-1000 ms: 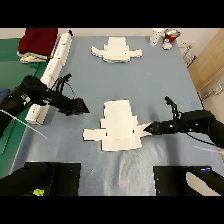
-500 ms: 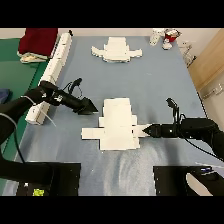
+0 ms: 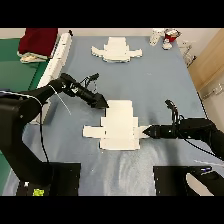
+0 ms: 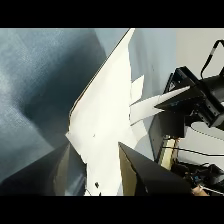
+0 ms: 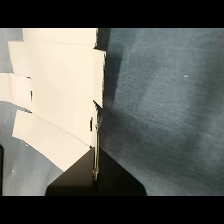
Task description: Fold the box.
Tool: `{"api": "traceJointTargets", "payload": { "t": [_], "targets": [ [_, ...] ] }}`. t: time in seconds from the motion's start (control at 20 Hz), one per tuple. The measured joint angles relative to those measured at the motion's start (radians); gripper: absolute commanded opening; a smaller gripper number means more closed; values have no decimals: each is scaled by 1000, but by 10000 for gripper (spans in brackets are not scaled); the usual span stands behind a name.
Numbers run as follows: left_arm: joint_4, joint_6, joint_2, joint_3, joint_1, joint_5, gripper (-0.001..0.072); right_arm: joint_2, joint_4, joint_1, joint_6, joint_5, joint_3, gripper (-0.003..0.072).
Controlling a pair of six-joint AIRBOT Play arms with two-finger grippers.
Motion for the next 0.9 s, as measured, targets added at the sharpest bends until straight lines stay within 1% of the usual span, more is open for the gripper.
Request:
{"api": "traceJointTargets", "payload": {
  "t": [0.25, 0.6, 0.9],
  "targets": [
    [39, 0, -47, 51, -10, -16, 462, -6, -1, 0, 5, -3, 0, 3],
    [86, -26, -58, 68, 14, -36, 462, -7, -5, 0, 6, -3, 0, 3],
    [93, -7, -59, 82, -41, -55, 460, -7, -11, 0, 6, 13, 0, 3]
  ]
}}
